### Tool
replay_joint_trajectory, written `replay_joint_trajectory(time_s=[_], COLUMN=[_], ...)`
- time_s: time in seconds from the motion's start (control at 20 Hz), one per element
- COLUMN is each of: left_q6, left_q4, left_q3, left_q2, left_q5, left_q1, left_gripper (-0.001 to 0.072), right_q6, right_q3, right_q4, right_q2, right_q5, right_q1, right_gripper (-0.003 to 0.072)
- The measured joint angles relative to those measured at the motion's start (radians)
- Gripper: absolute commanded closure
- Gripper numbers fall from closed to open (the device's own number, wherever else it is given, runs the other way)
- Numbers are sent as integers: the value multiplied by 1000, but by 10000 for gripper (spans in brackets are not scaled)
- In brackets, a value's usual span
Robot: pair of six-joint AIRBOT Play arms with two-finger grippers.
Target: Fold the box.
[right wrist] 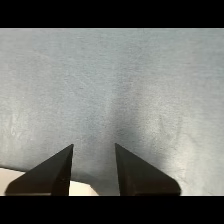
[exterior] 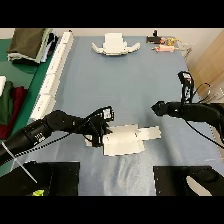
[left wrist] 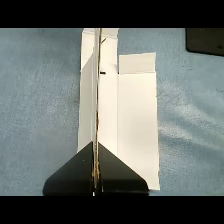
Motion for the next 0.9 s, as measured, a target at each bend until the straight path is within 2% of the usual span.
replay_joint_trajectory(time_s=[0.2, 0.55, 0.7, 0.9], left_q6=[-43, -35, -19, -16], left_q4=[55, 71, 42, 21], left_q3=[74, 229, 255, 240], left_q2=[-49, -182, -203, -213], left_q5=[-50, -234, -265, -291], left_q1=[7, 59, 77, 84], left_gripper=[699, 699, 699, 699], right_q6=[-3, -14, -16, -18], right_q3=[0, 0, 0, 0], right_q4=[0, 0, 0, 0], right_q2=[0, 0, 0, 0], right_q5=[0, 0, 0, -1], right_q1=[0, 0, 0, 0], right_gripper=[272, 272, 272, 272])
